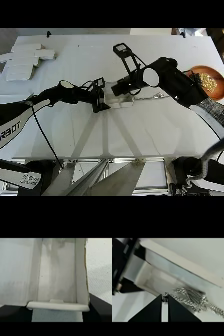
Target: Fold the box and place the chain.
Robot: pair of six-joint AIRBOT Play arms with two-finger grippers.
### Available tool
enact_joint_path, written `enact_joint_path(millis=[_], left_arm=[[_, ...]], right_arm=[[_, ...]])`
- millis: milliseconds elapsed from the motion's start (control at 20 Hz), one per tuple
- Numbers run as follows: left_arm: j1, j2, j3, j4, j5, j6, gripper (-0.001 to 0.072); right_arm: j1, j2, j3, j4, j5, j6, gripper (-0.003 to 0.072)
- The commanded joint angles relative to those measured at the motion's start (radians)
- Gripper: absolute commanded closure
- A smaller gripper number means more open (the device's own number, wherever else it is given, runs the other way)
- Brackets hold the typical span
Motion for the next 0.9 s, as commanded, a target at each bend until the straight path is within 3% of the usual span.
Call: enact_joint_path(millis=[0,200,650,850], left_arm=[[0.0,0.001,0.001,0.0,0.0,0.0,0.023],[0.0,0.001,0.001,0.0,0.0,0.0,0.023],[0.0,0.001,0.001,0.0,0.0,0.0,0.023],[0.0,0.001,0.001,0.0,0.0,0.0,0.023]], right_arm=[[0.003,-0.025,0.011,0.031,-0.064,-0.01,0.067],[0.003,-0.061,0.011,0.027,-0.055,-0.009,0.0668],[0.002,-0.104,0.01,-0.154,-0.028,0.059,0.0669],[0.002,-0.153,0.01,-0.15,0.052,0.058,0.0668]])
